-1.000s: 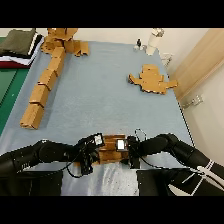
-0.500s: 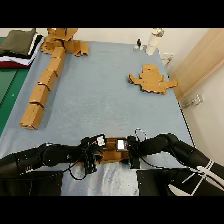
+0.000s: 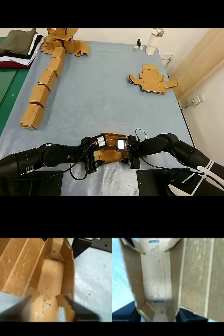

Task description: Fold the box.

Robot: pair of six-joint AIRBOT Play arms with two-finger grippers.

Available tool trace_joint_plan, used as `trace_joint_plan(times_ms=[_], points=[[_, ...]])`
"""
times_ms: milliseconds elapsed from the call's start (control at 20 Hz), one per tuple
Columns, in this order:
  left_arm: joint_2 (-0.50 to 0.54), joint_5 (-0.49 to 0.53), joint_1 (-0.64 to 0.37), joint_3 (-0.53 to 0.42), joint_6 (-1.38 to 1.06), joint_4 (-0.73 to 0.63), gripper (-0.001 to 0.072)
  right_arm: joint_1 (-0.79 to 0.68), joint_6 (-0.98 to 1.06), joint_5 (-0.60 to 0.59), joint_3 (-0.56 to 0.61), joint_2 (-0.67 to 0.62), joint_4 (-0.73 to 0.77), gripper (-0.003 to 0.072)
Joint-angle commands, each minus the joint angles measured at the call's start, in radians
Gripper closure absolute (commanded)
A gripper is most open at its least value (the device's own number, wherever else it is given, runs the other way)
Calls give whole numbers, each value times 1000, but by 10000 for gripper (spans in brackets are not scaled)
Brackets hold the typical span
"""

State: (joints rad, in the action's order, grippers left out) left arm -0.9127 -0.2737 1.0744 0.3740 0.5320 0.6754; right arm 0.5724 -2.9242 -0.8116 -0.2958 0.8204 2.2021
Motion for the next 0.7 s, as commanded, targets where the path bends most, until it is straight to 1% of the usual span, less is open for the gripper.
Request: trace_joint_plan(times_ms=[0, 50, 150, 250, 350, 550, 650], points=[[2, -17, 0, 1, -2, 3, 559, 1, -1, -1, 0, -1, 1, 181], [5, -31, 0, 1, 0, 26, 698, 1, -2, -1, 0, -1, 1, 181], [15, -58, -3, 1, 6, 56, 699, 1, -1, -1, 0, -1, 1, 182], [43, -103, -25, 1, 20, 115, 699, 1, -1, -1, 0, -1, 1, 181], [101, -176, -59, 1, 93, 259, 699, 1, -2, -1, 0, -1, 1, 181], [296, -417, -118, 1, 575, 564, 699, 1, -1, -1, 0, -1, 1, 182], [402, -523, -139, 1, 923, 728, 698, 1, -1, -1, 0, -1, 1, 181]])
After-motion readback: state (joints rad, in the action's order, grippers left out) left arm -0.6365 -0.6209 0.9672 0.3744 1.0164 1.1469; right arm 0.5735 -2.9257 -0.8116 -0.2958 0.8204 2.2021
